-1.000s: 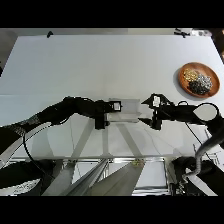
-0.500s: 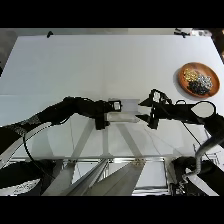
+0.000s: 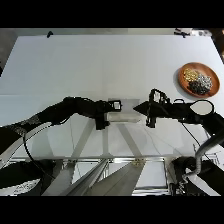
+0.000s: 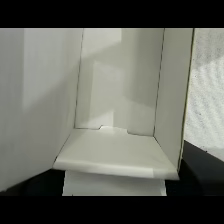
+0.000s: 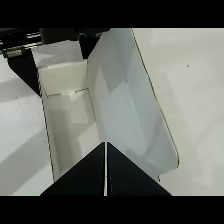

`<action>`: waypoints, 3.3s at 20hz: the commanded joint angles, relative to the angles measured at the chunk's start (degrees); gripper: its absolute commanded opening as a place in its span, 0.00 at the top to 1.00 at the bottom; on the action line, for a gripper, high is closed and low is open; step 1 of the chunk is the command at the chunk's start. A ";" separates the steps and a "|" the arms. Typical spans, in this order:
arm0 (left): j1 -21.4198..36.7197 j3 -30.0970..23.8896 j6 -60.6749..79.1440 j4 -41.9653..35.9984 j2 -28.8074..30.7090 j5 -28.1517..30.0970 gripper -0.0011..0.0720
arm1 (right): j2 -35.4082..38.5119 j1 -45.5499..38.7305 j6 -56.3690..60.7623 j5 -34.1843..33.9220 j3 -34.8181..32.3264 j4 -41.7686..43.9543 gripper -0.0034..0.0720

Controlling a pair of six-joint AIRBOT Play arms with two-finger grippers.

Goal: Fold the box and place the chain.

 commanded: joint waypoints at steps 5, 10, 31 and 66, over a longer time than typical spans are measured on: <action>-0.02 -0.02 0.00 0.02 0.00 -0.02 0.44 | -9.92 0.02 -12.85 -10.99 0.02 19.43 0.93; -0.02 -0.02 0.00 0.02 0.00 0.00 0.44 | -14.91 0.02 -12.63 -14.75 0.00 19.67 0.93; -0.02 -0.02 0.00 0.02 0.00 -0.02 0.44 | -13.79 0.02 -1.99 -11.06 0.07 11.32 0.93; -0.02 -0.02 0.00 0.02 0.00 -0.02 0.44 | -9.97 0.02 4.87 -2.38 -0.24 -21.24 0.44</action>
